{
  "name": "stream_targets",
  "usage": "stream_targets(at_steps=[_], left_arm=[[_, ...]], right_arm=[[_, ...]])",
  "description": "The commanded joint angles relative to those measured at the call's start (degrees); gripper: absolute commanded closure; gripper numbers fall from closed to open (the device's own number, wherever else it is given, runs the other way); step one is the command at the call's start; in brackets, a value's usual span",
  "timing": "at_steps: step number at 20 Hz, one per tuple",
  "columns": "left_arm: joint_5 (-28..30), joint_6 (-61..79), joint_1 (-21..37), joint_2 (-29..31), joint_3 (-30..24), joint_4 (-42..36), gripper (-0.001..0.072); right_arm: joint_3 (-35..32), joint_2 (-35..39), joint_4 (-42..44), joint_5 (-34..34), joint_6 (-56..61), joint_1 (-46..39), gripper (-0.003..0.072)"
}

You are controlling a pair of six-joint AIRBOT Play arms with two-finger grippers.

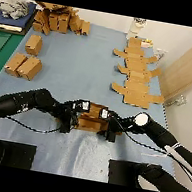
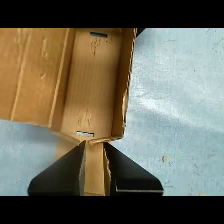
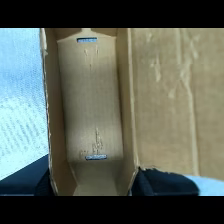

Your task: Fold the box.

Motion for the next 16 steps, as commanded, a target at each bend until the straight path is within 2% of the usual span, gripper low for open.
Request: stream_targets(at_steps=[1,4,11,14,16], left_arm=[[2.82,1.97,-0.59,-0.11,0.02,-1.53,0.0545],[4.50,2.29,-0.59,-0.11,0.02,-1.53,0.0545],[4.04,5.16,-0.61,-0.11,0.02,-1.81,0.0546],[2.95,9.29,-0.98,-0.24,0.00,-4.39,0.0548],[2.91,12.00,-1.88,-0.98,0.02,-5.25,0.0696]], right_arm=[[0.02,0.04,0.02,0.07,0.00,0.02,0.0173],[0.02,0.04,0.02,0.11,0.00,0.02,0.0173],[0.02,0.04,0.02,0.26,0.00,0.02,0.0172],[0.02,0.04,0.02,0.26,0.00,0.02,0.0173],[0.02,0.04,0.02,0.26,0.00,0.02,0.0173]])
